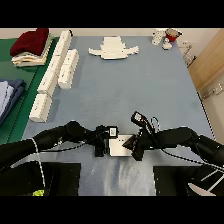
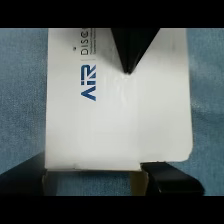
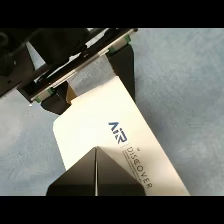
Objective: Fold the box.
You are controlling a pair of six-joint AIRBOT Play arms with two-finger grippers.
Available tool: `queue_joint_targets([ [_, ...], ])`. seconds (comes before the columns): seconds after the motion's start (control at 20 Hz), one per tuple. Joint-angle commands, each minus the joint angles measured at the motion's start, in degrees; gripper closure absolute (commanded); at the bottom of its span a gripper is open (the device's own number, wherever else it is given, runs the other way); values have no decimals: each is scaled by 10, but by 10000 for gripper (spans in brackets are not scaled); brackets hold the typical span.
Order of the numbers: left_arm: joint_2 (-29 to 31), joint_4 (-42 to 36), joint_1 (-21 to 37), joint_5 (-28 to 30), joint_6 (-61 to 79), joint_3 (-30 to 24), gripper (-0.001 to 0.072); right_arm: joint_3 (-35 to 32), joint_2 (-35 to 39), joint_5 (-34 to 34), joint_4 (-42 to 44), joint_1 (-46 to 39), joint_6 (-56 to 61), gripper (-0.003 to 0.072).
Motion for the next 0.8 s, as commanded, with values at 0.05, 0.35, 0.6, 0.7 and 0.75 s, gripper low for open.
queue_joint_targets([
  [0.05, 1, 0, 0, 0, 0, 0, 267, 4, 9, 10, -10, 11, -4, 678],
  [0.35, 1, 0, 0, 0, 0, 0, 267, 48, 16, -8, -116, 13, -10, 274],
  [0.6, 1, 0, 0, 0, 0, 0, 267, 72, 15, -16, -218, 53, -49, 164],
  [0.7, 1, 0, 0, 0, 0, 0, 267, 67, 15, -16, -221, 74, -63, 164],
  [0.75, 1, 0, 0, 0, 0, 0, 267, 63, 15, -14, -228, 88, -64, 165],
])
